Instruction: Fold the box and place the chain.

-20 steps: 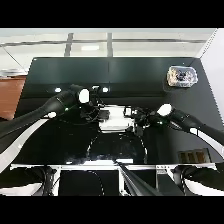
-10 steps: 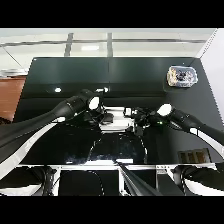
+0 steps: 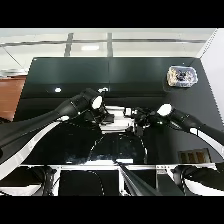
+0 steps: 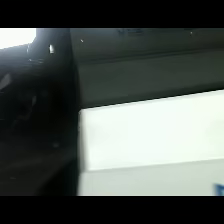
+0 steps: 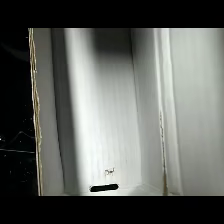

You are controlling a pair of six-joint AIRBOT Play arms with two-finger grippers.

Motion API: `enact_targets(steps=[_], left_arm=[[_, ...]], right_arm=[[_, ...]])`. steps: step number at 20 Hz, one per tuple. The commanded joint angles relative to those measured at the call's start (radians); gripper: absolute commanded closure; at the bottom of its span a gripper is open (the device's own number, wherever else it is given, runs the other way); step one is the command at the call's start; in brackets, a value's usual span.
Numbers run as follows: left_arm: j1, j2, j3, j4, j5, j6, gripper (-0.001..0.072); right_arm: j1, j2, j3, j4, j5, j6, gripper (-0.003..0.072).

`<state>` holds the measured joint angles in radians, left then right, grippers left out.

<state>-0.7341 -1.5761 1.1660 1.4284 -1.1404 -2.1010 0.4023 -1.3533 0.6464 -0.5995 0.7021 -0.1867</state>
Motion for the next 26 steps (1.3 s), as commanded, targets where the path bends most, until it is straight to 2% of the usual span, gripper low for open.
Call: enact_targets(steps=[1,5,6,7,8,11,14,15,16,18,19,25,26], left_arm=[[0.0,-0.001,0.003,-0.01,0.007,0.004,0.0686],[0.0,-0.001,0.004,-0.023,0.006,0.004,0.0679],[0.001,-0.001,0.005,-0.031,0.006,0.004,0.0591],[0.001,-0.001,0.005,-0.032,0.006,0.004,0.0382],[0.002,-0.001,0.005,-0.031,0.006,0.004,0.0242],[0.005,-0.001,0.005,-0.028,0.013,0.004,0.0234],[0.013,-0.001,0.005,-0.014,0.015,0.004,0.0252],[0.016,-0.001,0.005,-0.015,0.016,0.004,0.0341],[0.018,-0.001,0.005,-0.015,0.019,0.004,0.0498],[0.018,-0.001,0.005,-0.018,0.025,0.005,0.0659],[0.018,-0.001,0.005,-0.022,0.025,0.005,0.0685],[0.018,-0.001,0.005,-0.024,0.03,0.006,0.0685],[0.018,-0.001,0.005,-0.024,0.031,0.006,0.0686]], right_arm=[[0.0,0.0,0.0,0.0,0.0,-0.001,0.0506],[0.0,0.0,0.0,0.0,0.0,-0.001,0.0506],[0.0,0.0,0.0,0.0,0.0,-0.001,0.0506],[0.0,0.0,0.0,0.0,0.0,-0.001,0.0505],[0.0,0.0,0.0,0.0,0.0,-0.001,0.0505],[0.0,0.0,0.0,0.0,0.0,-0.001,0.0505],[0.0,0.0,0.0,0.0,0.0,-0.001,0.0505],[0.0,0.0,0.0,0.0,0.0,-0.001,0.0505],[0.0,0.0,0.0,0.0,0.0,-0.001,0.0505],[0.0,0.0,0.0,0.0,0.0,-0.001,0.0505],[0.0,0.0,0.0,0.0,0.0,-0.001,0.0505],[0.0,0.0,0.0,0.0,0.002,0.0,0.0505],[0.0,0.0,0.0,0.0,0.012,0.001,0.0421]])
